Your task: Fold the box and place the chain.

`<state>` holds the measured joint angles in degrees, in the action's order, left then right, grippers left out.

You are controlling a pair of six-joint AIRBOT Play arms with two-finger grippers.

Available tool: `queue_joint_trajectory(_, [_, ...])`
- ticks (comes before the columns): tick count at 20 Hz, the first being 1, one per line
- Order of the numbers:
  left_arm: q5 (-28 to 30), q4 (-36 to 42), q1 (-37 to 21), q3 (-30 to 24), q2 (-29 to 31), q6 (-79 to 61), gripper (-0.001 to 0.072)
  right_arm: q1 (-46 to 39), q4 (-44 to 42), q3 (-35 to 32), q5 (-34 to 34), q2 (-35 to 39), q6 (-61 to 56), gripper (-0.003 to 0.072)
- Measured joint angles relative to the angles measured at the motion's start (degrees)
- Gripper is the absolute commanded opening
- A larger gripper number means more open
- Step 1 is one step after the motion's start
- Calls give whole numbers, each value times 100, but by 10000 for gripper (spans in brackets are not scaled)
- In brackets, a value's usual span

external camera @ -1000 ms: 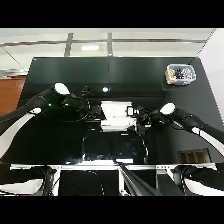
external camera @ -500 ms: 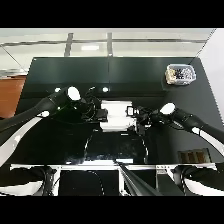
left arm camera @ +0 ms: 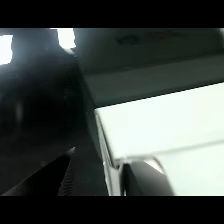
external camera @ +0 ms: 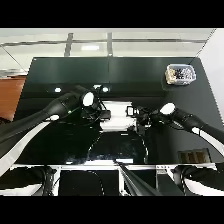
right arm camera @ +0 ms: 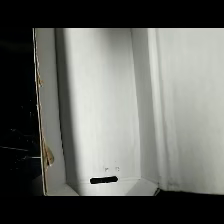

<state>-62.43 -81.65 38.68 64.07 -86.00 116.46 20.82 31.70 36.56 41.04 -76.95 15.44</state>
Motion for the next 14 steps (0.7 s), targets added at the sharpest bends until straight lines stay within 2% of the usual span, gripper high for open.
queue_joint_trajectory(5, [-208,-728,435,155,-24,1071,351,0,2,0,2,-2,0,140])
queue_joint_trajectory(14, [-111,-706,603,195,-313,1635,351,0,4,0,4,0,2,140])
